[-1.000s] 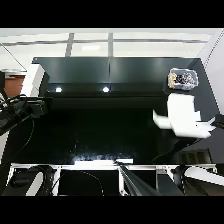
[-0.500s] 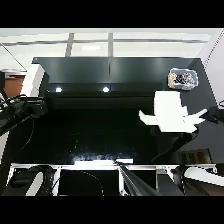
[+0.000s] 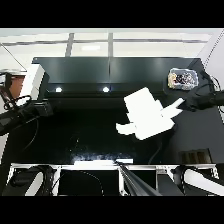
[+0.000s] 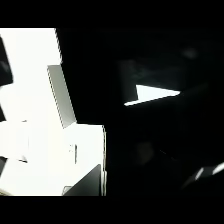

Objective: Fold the box and place the chain.

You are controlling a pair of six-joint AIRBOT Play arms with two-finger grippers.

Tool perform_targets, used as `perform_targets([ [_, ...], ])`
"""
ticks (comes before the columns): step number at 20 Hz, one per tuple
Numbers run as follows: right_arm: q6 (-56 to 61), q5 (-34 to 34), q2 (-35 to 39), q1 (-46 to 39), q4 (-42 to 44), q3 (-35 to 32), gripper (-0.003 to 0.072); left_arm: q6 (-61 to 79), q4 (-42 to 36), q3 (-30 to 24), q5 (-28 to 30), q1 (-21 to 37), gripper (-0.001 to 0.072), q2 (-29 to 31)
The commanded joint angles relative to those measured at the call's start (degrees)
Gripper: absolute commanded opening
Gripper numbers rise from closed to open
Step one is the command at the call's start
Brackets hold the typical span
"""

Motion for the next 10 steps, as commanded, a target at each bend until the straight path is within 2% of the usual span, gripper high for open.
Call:
perform_targets([
  [1,1.42,-4.63,4.13,9.18,6.27,-2.01,0.0031,-0.02,-5.57,-0.02,-2.14,-2.19,0.0691,-4.59],
  [3,1.42,-13.27,9.18,16.50,7.98,-7.85,0.0031,0.00,-9.64,-0.02,-1.84,-5.35,0.0692,-8.63],
  [7,1.25,-36.76,22.18,31.67,9.31,-21.99,0.0031,0.26,-20.31,-0.02,0.44,-11.06,0.0692,-18.01],
  [10,4.72,-46.03,27.52,38.66,11.13,-29.57,0.0031,0.24,-24.26,-0.02,0.72,-12.26,0.0692,-25.29],
])
